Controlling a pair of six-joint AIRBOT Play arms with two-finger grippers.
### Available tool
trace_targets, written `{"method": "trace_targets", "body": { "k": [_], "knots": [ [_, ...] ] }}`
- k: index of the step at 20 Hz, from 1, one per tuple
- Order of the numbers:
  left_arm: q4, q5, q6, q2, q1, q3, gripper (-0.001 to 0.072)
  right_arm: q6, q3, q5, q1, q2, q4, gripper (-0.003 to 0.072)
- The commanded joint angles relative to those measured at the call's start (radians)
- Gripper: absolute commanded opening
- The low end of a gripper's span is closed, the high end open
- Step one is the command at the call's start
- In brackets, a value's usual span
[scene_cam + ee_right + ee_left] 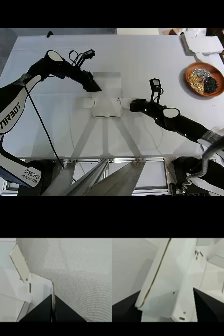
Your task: Fold the box and place the chain.
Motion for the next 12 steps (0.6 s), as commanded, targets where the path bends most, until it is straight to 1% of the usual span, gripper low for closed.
{"method": "trace_targets", "body": {
  "k": [1,6,7,8,10,12],
  "knots": [
    [0.002,-0.008,0.070,-0.001,-0.008,0.001,0.0629,0.000,0.000,0.000,0.001,0.001,0.000,0.0013],
    [0.022,-0.033,0.073,-0.001,-0.011,0.001,0.0622,0.000,0.000,0.000,0.001,0.001,0.000,0.0013],
    [0.024,-0.035,0.074,-0.001,-0.018,0.001,0.0596,0.000,0.000,0.000,0.001,0.001,0.000,0.0013],
    [0.028,-0.041,0.080,-0.001,-0.024,0.000,0.0555,0.000,0.000,0.000,0.001,0.001,0.000,0.0013],
    [0.048,-0.069,0.139,-0.002,-0.034,0.000,0.0557,0.000,0.000,0.000,0.001,0.001,0.000,0.0013],
    [0.067,-0.069,0.156,-0.002,-0.037,0.000,0.0556,0.000,0.000,0.000,0.001,0.001,0.000,0.0013]
  ]
}}
